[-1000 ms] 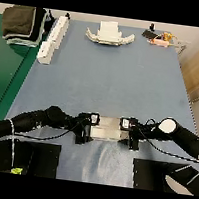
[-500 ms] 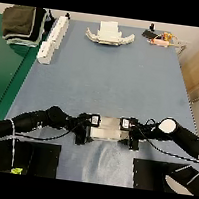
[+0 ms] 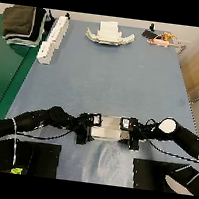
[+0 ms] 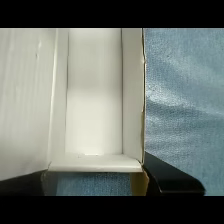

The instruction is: Fold the box.

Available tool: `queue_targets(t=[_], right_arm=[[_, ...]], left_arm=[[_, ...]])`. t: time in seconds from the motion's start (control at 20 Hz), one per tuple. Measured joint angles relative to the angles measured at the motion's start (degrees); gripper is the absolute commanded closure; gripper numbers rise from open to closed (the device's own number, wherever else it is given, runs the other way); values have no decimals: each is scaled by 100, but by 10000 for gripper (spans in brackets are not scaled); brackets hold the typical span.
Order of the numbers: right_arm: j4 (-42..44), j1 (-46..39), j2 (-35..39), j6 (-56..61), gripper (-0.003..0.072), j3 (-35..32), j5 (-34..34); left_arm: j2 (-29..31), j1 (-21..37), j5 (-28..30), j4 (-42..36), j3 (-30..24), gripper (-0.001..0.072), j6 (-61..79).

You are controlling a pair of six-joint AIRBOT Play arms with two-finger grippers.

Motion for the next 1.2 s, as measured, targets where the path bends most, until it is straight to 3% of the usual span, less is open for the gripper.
queue_targets(t=[0.05,0.1,0.15,0.35,0.4,0.45,1.2], right_arm=[[2,0,0,0,175,0,0],[0,0,0,0,175,0,0],[0,0,0,0,175,0,0],[2,0,0,0,175,0,-2],[2,0,0,0,175,-2,0],[7,0,0,0,175,-2,-2],[7,2,0,-2,175,-2,0]], left_arm=[[-7,0,2,13,2,257,-15],[-11,0,2,22,4,208,-26],[-15,0,2,28,7,107,-35],[-26,0,11,46,11,109,-52],[-26,0,11,46,11,85,-57],[-26,0,11,44,11,13,-61],[28,214,-321,778,15,13,-555]])
